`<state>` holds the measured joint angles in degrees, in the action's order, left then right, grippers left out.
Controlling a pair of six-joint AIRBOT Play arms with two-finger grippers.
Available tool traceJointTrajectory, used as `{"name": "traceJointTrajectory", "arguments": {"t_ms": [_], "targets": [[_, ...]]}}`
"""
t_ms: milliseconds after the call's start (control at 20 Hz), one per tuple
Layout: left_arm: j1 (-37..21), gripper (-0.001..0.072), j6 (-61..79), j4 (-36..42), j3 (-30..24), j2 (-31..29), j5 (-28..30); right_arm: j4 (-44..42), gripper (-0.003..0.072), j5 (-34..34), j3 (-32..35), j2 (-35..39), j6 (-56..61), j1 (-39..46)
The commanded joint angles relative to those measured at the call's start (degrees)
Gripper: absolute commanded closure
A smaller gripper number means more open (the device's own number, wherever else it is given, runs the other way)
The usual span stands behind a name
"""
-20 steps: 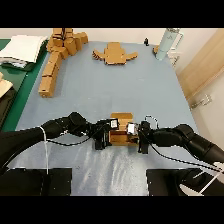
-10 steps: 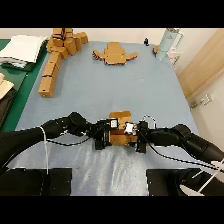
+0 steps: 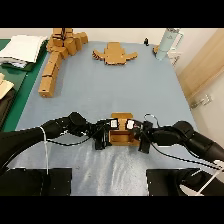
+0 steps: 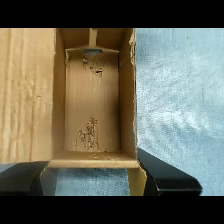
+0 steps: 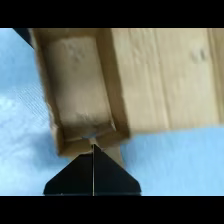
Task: Fold the box.
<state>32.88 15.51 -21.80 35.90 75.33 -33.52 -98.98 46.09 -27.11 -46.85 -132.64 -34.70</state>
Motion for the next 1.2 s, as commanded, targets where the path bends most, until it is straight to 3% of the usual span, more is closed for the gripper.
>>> {"name": "traceJointTrajectory", "arguments": {"t_ms": [0, 150, 250, 400, 650, 1150], "targets": [[0.0, 0.0187, 0.1, -0.1, 0.0, 0.0, 0.0, 20.6, 0.0679, 9.8, -4.6, 4.0, 28.8, 0.1], [0.0, 0.0187, 0.1, 0.0, 0.0, 0.0, 0.0, 37.2, 0.0679, 17.7, -6.4, 8.6, 60.8, 2.3], [0.0, 0.0187, 0.1, 0.0, 0.0, 0.0, 0.0, 38.5, 0.0680, 21.5, -4.7, 9.0, 73.2, 7.2], [0.0, 0.0187, 0.1, -0.1, 0.0, 0.0, 0.0, 21.4, 0.0680, 17.0, -0.5, 5.9, 68.7, 13.8], [0.0, 0.0187, 0.1, 0.0, 0.0, 0.0, 0.0, -8.6, 0.0681, 10.0, 1.3, -0.5, 51.3, 14.7], [0.0, 0.0187, 0.1, 0.0, 0.0, 0.0, 0.0, -11.0, 0.0680, 8.9, 1.2, 1.1, 47.6, 14.7]]}}
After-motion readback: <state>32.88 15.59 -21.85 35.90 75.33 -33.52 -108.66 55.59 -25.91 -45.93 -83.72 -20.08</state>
